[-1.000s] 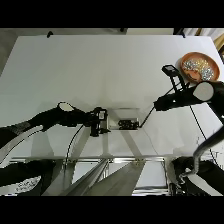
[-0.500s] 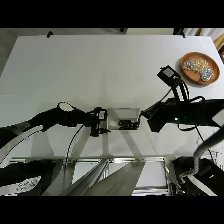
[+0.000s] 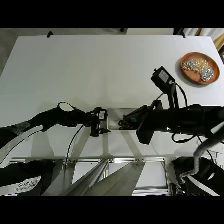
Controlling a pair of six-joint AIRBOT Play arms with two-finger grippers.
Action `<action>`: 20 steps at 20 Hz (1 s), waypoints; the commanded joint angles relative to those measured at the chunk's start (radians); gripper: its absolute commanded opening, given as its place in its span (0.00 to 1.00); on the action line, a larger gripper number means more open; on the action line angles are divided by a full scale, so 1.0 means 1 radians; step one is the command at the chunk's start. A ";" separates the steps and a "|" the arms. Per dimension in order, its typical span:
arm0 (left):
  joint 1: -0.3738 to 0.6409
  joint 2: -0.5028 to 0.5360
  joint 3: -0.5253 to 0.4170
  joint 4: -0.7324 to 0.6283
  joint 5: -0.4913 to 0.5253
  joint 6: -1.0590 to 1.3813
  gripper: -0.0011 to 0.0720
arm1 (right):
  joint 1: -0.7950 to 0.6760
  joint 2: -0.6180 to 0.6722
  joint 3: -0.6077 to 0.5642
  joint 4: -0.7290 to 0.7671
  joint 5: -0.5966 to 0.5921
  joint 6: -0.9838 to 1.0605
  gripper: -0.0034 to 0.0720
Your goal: Fold the box and place the chain.
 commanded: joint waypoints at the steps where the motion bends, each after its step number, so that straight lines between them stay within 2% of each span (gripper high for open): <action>1: 0.000 0.001 0.000 0.000 0.000 0.000 0.30 | 0.012 -0.072 0.000 0.013 -0.014 -0.008 0.07; 7: 0.000 0.001 0.000 0.000 0.000 0.000 0.30 | 0.012 -0.279 -0.003 -0.017 0.020 -0.051 0.08; 9: 0.000 0.001 0.000 0.000 0.000 0.000 0.30 | 0.012 -0.331 -0.006 -0.043 0.024 -0.051 0.26; 10: 0.000 0.001 0.000 0.000 0.000 0.000 0.30 | 0.012 -0.349 -0.009 -0.048 0.024 -0.051 0.30; 11: 0.000 0.001 0.000 0.000 0.000 0.000 0.30 | 0.012 -0.358 -0.010 -0.046 0.029 -0.051 0.30; 15: 0.000 0.001 0.000 0.000 0.000 0.000 0.30 | -0.008 -0.318 -0.010 -0.031 0.070 -0.063 0.30; 20: 0.000 0.001 0.000 0.000 0.000 0.000 0.30 | -0.209 -0.185 -0.010 -0.064 0.281 -0.164 0.30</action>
